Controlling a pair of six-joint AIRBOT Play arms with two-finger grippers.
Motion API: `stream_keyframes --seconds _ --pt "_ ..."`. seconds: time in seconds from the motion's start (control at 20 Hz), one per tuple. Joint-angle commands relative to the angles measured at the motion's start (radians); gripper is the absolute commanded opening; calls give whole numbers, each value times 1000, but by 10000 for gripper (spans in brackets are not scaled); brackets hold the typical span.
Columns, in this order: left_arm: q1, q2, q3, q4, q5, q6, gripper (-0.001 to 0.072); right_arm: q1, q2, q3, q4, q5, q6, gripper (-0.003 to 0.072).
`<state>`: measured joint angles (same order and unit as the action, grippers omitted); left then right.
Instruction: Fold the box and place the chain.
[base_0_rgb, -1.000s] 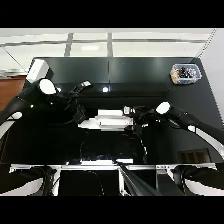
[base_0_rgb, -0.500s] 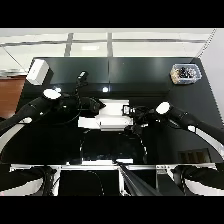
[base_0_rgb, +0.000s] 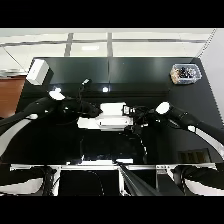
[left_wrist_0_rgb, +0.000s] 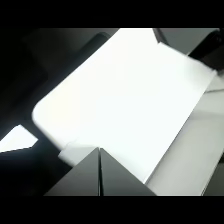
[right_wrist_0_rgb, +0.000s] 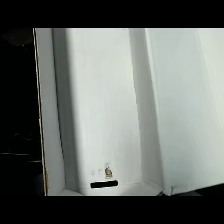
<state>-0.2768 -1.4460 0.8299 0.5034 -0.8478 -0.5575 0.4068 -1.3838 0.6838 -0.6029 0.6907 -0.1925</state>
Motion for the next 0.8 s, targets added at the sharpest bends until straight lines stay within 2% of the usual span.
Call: stream_keyframes --seconds 0.0,0.1,0.15,0.2,0.3,0.35,0.4,0.45,0.65,0.7,0.75 --pt "88 117 46 120 -75 -71 24 0 0 1 0 1 1 129" --pt "139 239 6 149 -133 -67 25 0 0 1 0 1 1 129" --pt "160 292 -55 116 -133 -14 28 0 0 1 0 1 1 128" --pt "176 323 -119 68 -138 54 29 0 0 1 0 1 1 128" --pt "176 332 -212 47 -221 254 30 0 0 1 0 1 1 128" --pt "162 325 -241 61 -226 371 162 0 0 1 0 1 1 128" --pt "138 317 -261 83 -199 475 588 0 0 1 0 1 1 129" --pt "107 309 -266 112 -149 519 710 0 0 1 0 1 1 129" --pt "-69 283 -251 328 103 639 709 0 0 1 0 1 1 129" --pt "-102 272 -240 379 151 620 709 0 0 1 0 1 1 128" --pt "-107 243 -216 366 150 599 707 0 0 1 0 1 1 128"
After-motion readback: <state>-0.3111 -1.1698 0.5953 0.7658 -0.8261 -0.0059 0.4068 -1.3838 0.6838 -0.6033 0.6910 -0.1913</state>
